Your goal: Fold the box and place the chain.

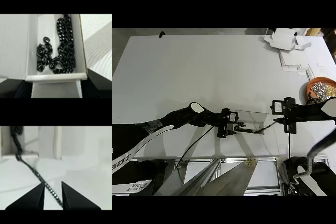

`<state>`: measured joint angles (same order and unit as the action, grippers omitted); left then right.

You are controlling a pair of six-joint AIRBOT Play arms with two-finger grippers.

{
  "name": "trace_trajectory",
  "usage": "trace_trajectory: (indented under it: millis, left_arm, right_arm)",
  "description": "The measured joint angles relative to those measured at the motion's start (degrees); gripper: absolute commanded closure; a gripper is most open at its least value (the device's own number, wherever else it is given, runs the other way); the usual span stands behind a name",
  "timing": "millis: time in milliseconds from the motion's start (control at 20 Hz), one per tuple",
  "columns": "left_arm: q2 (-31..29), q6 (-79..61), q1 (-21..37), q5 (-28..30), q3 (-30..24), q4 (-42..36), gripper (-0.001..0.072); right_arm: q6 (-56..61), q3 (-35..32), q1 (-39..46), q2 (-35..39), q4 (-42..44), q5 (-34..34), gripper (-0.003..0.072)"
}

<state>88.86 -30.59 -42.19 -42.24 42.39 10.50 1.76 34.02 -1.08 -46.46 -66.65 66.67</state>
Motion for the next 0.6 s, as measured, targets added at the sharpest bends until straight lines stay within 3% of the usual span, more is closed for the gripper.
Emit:
trace_trajectory:
  millis: [450, 600]
  left_arm:
    - [0.0, 0.0, 0.0, 0.0, 0.0, 0.0, 0.0368]
    - [0.0, 0.0, 0.0, 0.0, 0.0, 0.0, 0.0368]
  right_arm:
    - [-5.8, -1.7, 3.8, -13.1, -7.7, -4.5, 0.0471]
    - [-7.9, -1.7, 3.9, -15.6, -8.1, -5.8, 0.0514]
